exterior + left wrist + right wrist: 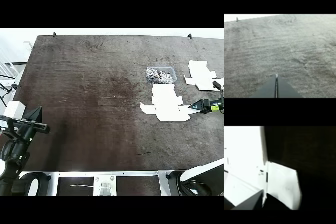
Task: Fold the box and place the chain.
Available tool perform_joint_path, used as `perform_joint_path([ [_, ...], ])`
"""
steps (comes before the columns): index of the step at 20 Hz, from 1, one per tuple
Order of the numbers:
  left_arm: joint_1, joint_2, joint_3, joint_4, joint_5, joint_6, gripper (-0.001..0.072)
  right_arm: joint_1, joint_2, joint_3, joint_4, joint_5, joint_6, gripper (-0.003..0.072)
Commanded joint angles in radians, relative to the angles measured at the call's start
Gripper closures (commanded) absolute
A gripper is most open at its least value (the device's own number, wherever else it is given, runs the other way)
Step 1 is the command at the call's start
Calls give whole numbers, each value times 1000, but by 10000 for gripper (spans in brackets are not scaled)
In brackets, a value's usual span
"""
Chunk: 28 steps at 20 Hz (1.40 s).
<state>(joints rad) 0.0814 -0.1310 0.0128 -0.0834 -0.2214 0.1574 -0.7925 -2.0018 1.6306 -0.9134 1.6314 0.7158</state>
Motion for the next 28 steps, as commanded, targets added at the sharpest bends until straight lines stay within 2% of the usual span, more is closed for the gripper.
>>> perform_joint_path([
  [1, -1, 1, 0, 0, 0, 0, 690, 15, -28, 0, 22, 56, -3, 362],
  [2, -1, 1, 0, 0, 0, 0, 690, 14, -28, 0, 31, 60, -18, 622],
  [3, -1, 1, 0, 0, 0, 0, 690, 11, -27, 0, 61, 82, -17, 673],
  [5, -1, 1, 0, 0, 0, 0, 690, 6, -8, -15, 130, 127, -16, 675],
  [8, -1, 1, 0, 0, 0, 0, 690, 18, 109, -161, 179, 99, -21, 675],
  [13, -1, 1, 0, 0, 0, 0, 690, 132, 370, -573, 332, -122, -58, 676],
  [16, -1, 1, 0, 0, 0, 0, 690, 268, 501, -766, 442, -266, -58, 675],
  [18, -1, 1, 0, 0, 0, 0, 690, 394, 552, -847, 550, -349, -58, 676],
  [21, -1, 1, 0, 0, -3, 0, 690, 607, 560, -851, 671, -428, -58, 675],
  [23, -1, 1, 0, 0, -5, 0, 690, 727, 560, -823, 696, -545, -54, 675],
  [25, -1, 1, 2, 0, 24, 0, 690, 803, 560, -791, 696, -666, -41, 675],
  [28, -1, 1, 2, 0, 26, 0, 690, 847, 536, -749, 695, -747, -34, 676],
])
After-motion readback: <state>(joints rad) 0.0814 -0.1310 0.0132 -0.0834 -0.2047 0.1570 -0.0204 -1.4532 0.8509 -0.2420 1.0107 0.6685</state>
